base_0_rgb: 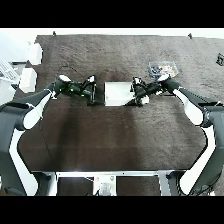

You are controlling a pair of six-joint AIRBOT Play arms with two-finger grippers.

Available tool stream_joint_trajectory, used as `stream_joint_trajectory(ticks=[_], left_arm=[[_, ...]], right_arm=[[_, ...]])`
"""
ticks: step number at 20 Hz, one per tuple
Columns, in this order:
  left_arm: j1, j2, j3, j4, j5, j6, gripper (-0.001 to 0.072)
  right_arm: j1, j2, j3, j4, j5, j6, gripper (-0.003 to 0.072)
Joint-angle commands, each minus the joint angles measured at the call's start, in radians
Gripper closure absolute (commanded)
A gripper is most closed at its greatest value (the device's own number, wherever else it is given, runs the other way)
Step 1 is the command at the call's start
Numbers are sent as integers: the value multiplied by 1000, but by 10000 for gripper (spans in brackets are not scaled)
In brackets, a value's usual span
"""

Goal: Fold the box and place the chain.

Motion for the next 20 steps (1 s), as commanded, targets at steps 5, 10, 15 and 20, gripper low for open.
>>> stream_joint_trajectory(ticks=[5,10,15,20], left_arm=[[-26,0,1,-1,29,-3,-8],[-38,0,1,0,49,-3,-8],[-50,-3,1,1,84,1,-8],[-65,-29,4,-26,106,24,-6]], right_arm=[[-1,0,0,0,0,0,147],[-1,0,0,0,0,0,147],[-1,0,0,0,0,0,147],[-1,0,0,0,0,0,147]])
